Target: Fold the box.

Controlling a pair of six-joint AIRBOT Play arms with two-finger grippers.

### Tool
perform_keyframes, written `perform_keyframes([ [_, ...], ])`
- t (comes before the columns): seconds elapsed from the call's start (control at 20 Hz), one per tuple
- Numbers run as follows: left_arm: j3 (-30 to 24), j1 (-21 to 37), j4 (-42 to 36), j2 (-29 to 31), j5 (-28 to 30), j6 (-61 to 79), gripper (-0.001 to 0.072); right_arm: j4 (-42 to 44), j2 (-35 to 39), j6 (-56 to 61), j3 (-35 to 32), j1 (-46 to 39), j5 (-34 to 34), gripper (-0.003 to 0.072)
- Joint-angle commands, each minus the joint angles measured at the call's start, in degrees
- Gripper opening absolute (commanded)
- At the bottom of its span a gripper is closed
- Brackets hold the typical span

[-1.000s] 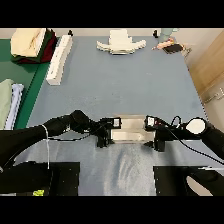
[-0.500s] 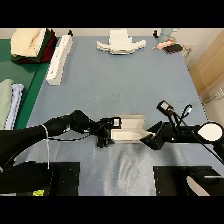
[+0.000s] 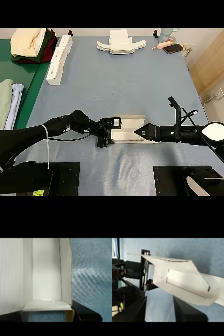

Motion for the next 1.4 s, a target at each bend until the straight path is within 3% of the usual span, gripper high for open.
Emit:
perform_keyframes([
  [0.0,0.0,0.0,0.0,0.0,0.0,0.0,0.0465,3.2,-1.2,1.9,0.0,0.0,-3.5,0.0412],
  [0.1,0.0,0.0,0.0,0.0,0.0,0.0,0.0465,7.6,-3.3,1.7,0.0,0.0,-4.5,0.0355],
  [0.15,0.0,0.0,0.0,0.0,0.0,0.0,0.0464,9.1,-5.0,-0.4,0.0,0.1,-4.2,0.0201],
  [0.2,0.0,0.0,0.0,0.0,0.0,0.0,0.0464,9.4,-6.8,-3.7,0.0,0.1,-3.8,0.0140],
  [0.35,0.0,0.0,0.0,0.0,0.0,0.0,0.0465,12.0,-11.6,-10.8,1.0,0.0,-4.9,0.0139],
  [0.45,0.0,0.0,0.0,0.0,0.0,0.0,0.0464,11.9,-15.7,-14.0,4.7,0.0,-6.6,0.0070],
  [0.65,0.0,0.0,0.0,0.0,0.0,0.0,0.0464,9.4,-26.4,-15.8,12.9,0.0,-8.6,0.0051],
  [0.9,0.0,0.0,0.0,0.0,0.0,0.0,0.0465,9.1,-36.6,-18.5,14.6,0.1,-8.2,0.0051],
  [1.35,0.0,0.0,0.0,0.0,0.0,0.0,0.0464,4.0,-38.9,-20.3,14.5,1.8,-8.0,0.0051],
])
